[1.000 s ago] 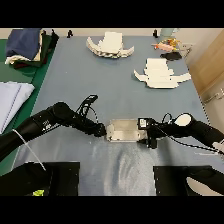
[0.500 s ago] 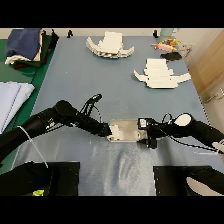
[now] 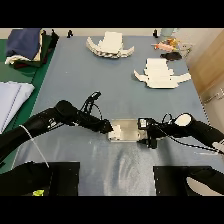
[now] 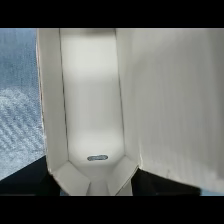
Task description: Fold the box.
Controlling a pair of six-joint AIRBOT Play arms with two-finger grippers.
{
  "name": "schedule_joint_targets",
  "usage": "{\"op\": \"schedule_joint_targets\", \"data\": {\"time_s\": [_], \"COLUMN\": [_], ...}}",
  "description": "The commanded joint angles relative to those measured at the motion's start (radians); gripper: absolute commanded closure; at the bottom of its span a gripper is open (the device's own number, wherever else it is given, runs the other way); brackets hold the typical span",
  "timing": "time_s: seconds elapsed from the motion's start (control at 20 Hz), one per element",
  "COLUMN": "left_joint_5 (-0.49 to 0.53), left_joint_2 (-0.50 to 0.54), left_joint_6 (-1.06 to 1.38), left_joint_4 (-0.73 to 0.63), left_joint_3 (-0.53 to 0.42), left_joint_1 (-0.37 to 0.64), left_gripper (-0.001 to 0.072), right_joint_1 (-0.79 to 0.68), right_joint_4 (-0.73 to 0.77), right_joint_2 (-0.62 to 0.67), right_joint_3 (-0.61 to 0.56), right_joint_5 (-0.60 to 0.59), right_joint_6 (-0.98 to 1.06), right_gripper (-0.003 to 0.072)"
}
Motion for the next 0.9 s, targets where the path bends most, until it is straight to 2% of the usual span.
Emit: {"op": "schedule_joint_targets", "data": {"time_s": [0.0,0.2,0.35,0.5,0.75,0.85], "left_joint_5": [0.045,0.046,0.033,-0.047,-0.108,-0.172], "left_joint_2": [-0.002,-0.028,-0.069,-0.117,-0.199,-0.238], "left_joint_6": [-0.077,-0.402,-0.618,-0.827,-1.035,-1.124], "left_joint_4": [0.052,0.364,0.533,0.717,0.862,0.946], "left_joint_3": [0.007,0.077,0.148,0.223,0.313,0.354], "left_joint_1": [-0.039,-0.145,-0.221,-0.280,-0.381,-0.417], "left_gripper": [0.0329,0.0329,0.0330,0.0330,0.0330,0.0331], "right_joint_1": [0.000,0.000,0.000,0.000,0.000,0.000], "right_joint_4": [0.000,0.000,0.000,0.000,0.000,0.000], "right_joint_2": [0.000,0.000,0.000,0.000,0.000,0.000], "right_joint_3": [0.000,0.000,0.000,0.000,0.000,0.000], "right_joint_5": [0.000,0.000,0.000,0.000,0.000,0.000], "right_joint_6": [0.000,0.000,0.000,0.000,0.000,0.000], "right_gripper": [0.0165,0.0165,0.0165,0.0165,0.0165,0.0165]}}
